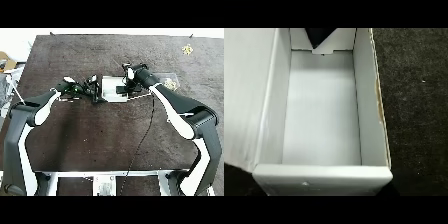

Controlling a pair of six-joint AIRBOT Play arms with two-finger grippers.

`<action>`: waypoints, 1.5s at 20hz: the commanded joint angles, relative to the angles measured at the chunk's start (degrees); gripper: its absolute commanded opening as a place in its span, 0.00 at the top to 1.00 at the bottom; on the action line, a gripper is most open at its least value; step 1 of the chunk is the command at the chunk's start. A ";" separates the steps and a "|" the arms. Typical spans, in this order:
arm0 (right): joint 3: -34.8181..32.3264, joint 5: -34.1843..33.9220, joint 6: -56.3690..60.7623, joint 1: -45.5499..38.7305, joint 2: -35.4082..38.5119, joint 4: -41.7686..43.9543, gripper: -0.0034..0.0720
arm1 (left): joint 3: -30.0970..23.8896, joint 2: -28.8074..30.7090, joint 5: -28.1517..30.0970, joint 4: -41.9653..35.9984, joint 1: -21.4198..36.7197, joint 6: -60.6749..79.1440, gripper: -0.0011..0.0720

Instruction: Fold the box and place the chain.

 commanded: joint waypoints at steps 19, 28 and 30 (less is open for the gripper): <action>0.07 0.04 0.94 0.31 2.08 -1.27 0.30 | 0.02 -0.04 0.02 0.00 0.00 0.02 0.50; 0.17 -0.46 -13.22 -3.91 15.13 -3.02 0.30 | 0.02 -0.04 0.02 -0.02 0.00 0.02 0.50; 0.17 -1.07 -14.03 -7.32 17.44 -4.85 0.54 | 0.02 -0.04 0.02 0.00 0.00 0.02 0.50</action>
